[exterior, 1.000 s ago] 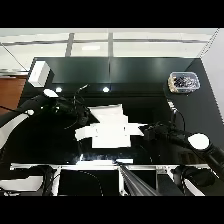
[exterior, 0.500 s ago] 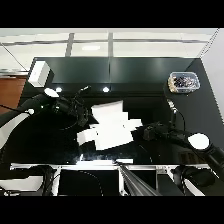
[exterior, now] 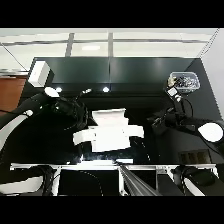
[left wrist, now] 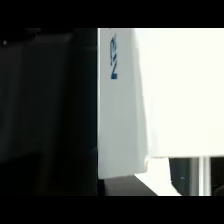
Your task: Fold the box and place the chain.
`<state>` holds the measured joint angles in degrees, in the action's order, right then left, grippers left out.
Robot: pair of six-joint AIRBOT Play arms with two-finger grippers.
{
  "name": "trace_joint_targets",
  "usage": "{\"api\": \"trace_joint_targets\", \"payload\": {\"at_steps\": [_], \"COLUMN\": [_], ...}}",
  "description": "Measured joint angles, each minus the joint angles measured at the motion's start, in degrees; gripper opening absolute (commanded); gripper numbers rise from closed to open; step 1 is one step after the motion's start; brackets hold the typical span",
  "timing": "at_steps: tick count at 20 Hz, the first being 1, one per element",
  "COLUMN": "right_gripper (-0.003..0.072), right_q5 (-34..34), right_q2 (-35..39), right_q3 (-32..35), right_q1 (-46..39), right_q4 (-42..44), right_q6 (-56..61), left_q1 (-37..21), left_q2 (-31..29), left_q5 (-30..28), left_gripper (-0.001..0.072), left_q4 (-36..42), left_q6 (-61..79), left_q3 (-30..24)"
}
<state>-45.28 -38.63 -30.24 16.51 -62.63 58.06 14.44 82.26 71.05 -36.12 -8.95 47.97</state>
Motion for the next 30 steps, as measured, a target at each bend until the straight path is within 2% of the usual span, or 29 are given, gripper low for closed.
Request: {"api": "trace_joint_targets", "payload": {"at_steps": [3,5,11,16,22,23,24,25,30], "right_gripper": [0.0447,0.0447,0.0447,0.0447,0.0447,0.0467,0.0620,0.0675,0.0675], "right_q5": [-3.8,-6.0,-7.7,-2.6,5.9,6.6,6.9,7.5,8.4], "right_q2": [0.0,-0.1,-0.1,-0.1,-1.0,-1.7,-2.8,-4.0,-10.0], "right_q3": [-1.4,-1.7,0.2,4.0,5.7,5.8,6.0,6.0,6.2], "right_q1": [-0.2,-0.2,0.1,5.0,14.1,15.4,16.8,18.0,22.9], "right_q4": [-3.9,-5.3,-6.2,-6.2,-6.4,-6.8,-7.4,-7.8,-9.2], "right_q6": [0.0,0.0,-1.2,-2.7,-3.2,-3.2,-3.2,-3.2,-6.9], "left_q1": [3.2,4.2,7.0,8.1,8.3,8.3,8.3,8.3,8.3], "left_q2": [-4.5,-6.2,-7.4,-6.1,-5.8,-5.8,-5.8,-5.8,-5.8], "left_q5": [-6.7,-9.0,-17.0,-21.1,-22.2,-22.3,-22.4,-22.5,-22.7], "left_gripper": [0.0022,0.0021,0.0026,0.0026,0.0026,0.0026,0.0026,0.0026,0.0026], "left_q4": [-1.8,-1.1,4.5,4.0,3.7,3.7,3.5,3.5,3.4], "left_q6": [4.4,6.6,14.0,16.8,17.6,17.7,17.9,18.1,18.5], "left_q3": [-2.3,-4.2,-10.6,-12.0,-12.3,-12.3,-12.3,-12.3,-12.3]}}
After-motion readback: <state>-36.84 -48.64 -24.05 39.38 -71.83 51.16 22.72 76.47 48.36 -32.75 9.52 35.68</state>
